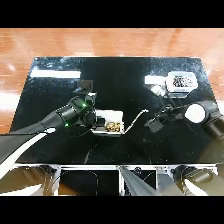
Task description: Fold the box and place the chain.
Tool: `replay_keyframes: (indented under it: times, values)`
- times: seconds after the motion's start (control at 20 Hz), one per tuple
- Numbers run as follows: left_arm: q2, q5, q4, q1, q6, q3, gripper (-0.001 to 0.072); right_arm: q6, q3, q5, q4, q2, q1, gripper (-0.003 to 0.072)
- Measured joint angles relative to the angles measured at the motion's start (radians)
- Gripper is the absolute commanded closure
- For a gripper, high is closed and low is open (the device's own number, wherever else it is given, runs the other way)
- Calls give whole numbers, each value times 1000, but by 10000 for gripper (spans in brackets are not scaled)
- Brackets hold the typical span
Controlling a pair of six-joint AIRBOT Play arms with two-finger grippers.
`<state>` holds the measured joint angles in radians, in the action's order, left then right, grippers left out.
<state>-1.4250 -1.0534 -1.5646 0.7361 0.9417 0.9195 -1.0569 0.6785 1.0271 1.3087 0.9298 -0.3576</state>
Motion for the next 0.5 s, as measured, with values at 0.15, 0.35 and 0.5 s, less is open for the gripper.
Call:
replay_keyframes:
  times: [0.15,0.35,0.5]
  values:
    - [0,-6,0,0,0,0,689,420,-94,-116,-145,25,0,18]
    - [0,-10,0,0,0,0,689,804,-140,-227,-313,100,-71,19]
    - [0,-13,0,0,0,0,689,970,-150,-269,-386,159,-123,94]
